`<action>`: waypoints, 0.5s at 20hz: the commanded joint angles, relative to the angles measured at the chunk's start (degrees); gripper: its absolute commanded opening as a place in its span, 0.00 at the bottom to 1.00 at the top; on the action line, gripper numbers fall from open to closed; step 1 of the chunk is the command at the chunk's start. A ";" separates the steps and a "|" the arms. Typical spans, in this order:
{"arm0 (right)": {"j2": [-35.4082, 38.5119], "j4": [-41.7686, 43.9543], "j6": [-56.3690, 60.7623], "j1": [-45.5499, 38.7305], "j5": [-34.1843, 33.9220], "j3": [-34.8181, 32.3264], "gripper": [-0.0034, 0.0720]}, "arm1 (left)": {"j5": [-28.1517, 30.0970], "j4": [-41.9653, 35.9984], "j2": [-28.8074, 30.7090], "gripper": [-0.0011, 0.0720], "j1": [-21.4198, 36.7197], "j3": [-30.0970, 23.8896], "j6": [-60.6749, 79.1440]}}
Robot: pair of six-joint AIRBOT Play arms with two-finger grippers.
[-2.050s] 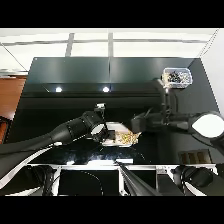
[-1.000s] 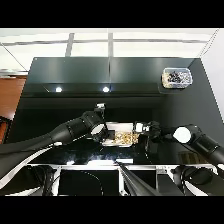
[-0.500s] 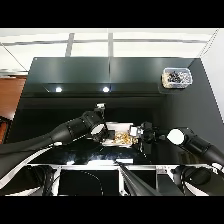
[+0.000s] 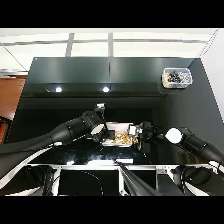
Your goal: Fold the box and place the chain.
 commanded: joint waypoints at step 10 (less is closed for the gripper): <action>-0.20 0.17 1.53 0.07 0.04 -0.39 0.99 | 0.02 0.00 -0.02 0.06 0.00 -0.04 0.02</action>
